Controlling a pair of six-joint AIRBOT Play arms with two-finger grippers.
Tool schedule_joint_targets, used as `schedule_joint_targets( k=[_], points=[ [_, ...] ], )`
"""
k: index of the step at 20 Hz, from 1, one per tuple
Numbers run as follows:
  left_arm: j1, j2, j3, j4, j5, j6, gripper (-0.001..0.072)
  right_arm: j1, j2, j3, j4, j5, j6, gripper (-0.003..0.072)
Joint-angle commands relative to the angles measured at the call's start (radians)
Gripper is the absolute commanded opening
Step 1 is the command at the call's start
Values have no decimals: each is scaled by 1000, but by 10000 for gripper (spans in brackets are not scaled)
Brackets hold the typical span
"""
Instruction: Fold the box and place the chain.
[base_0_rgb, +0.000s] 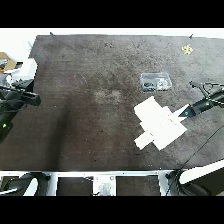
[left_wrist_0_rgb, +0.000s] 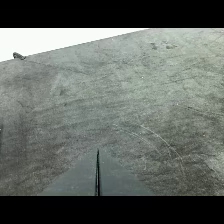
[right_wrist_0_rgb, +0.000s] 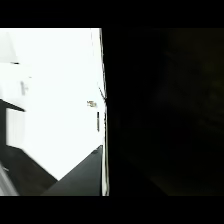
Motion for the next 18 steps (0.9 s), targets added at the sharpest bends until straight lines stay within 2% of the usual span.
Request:
schedule_joint_targets(
  k=[1, 4, 6, 8, 11, 13, 15, 18],
  points=[
    [0, 0, 0, 0, 0, 0, 13, 18, 131, -204, 209, -64, 52, -1],
    [0, 1, 0, 0, 0, 0, 12, 106, 288, -451, 387, -266, 127, -1],
    [0, 1, 0, 0, 0, 0, 13, 214, 363, -589, 509, -361, 207, 0],
    [0, 0, 0, 0, 0, 0, 13, 358, 412, -688, 665, -502, 188, 0],
    [0, 0, 0, 0, 0, 0, 12, 559, 422, -713, 858, -758, 140, 0],
    [0, 0, 0, -2, 0, 0, 13, 676, 419, -687, 896, -925, 134, 0],
    [0, 0, 2, -4, 6, 0, 12, 745, 396, -646, 887, -1022, 134, 0],
    [0, 1, 2, -3, 3, 0, 13, 771, 344, -596, 899, -1117, 134, 0]
  ],
)
